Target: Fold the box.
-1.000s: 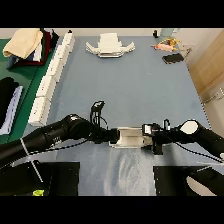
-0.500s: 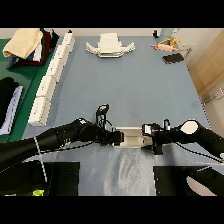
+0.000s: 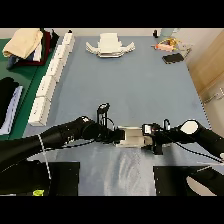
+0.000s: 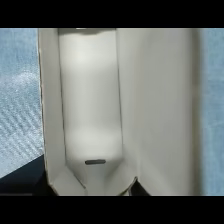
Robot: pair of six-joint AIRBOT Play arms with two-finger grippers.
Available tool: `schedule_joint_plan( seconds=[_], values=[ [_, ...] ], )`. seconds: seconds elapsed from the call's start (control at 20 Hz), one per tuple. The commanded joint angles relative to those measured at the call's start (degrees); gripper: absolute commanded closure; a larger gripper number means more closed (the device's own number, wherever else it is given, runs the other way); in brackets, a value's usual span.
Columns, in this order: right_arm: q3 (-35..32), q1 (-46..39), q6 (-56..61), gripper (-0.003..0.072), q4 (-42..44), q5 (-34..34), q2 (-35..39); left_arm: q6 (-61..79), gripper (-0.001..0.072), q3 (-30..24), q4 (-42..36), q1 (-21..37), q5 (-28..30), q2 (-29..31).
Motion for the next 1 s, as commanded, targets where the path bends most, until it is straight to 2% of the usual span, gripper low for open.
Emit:
schedule_joint_plan(
  seconds=[0.0, 0.05, 0.1, 0.15, 0.2, 0.25, 0.3, 0.4, 0.5, 0.55, 0.8, 0.95],
  values=[
    [0.04, 0.00, -0.02, 0.0168, 0.00, 0.00, 0.07, -0.31, 0.0501, 2.84, 0.17, -0.04, -3.80, -2.40],
    [0.04, 0.00, -0.02, 0.0168, 0.00, 0.00, 0.07, -0.33, 0.0499, 3.30, 0.13, -0.04, -4.22, -2.97],
    [0.04, 0.00, -0.02, 0.0167, 0.00, 0.00, 0.07, -0.68, 0.0433, 3.45, -0.13, -0.04, -4.31, -3.26],
    [0.04, 0.00, -0.02, 0.0167, 0.00, 0.00, 0.07, -1.18, 0.0283, 3.45, -0.24, -0.04, -4.35, -3.28],
    [0.04, 0.00, -0.02, 0.0168, 0.00, 0.00, 0.07, -2.19, 0.0277, 3.45, -0.15, -0.02, -4.50, -3.28],
    [0.04, 0.00, -0.02, 0.0168, 0.00, 0.00, 0.07, -2.19, 0.0306, 3.45, -0.15, -0.04, -4.70, -3.28],
    [0.04, 0.00, -0.02, 0.0168, 0.00, 0.00, 0.07, -2.21, 0.0369, 3.63, -0.13, -0.04, -5.51, -3.28],
    [0.04, 0.00, -0.02, 0.0167, 0.00, 0.00, 0.07, -2.29, 0.0374, 4.44, 0.17, -0.04, -7.26, -3.39],
    [0.04, 0.00, -0.02, 0.0168, 0.00, 0.02, 0.07, -6.51, 0.0376, 5.75, 4.02, -0.09, -8.90, -3.61],
    [0.04, 0.00, -0.02, 0.0167, 0.00, 0.00, 0.07, -8.57, 0.0423, 6.62, 6.67, -0.39, -10.21, -3.89],
    [0.04, 0.00, -0.02, 0.0167, 0.00, 0.00, 0.07, -16.37, 0.0423, 12.83, 15.87, -3.72, -18.58, -7.67],
    [0.04, 0.00, -0.02, 0.0168, 0.00, 0.00, 0.07, -18.67, 0.0423, 17.00, 18.05, -4.98, -23.50, -11.78]
  ],
)
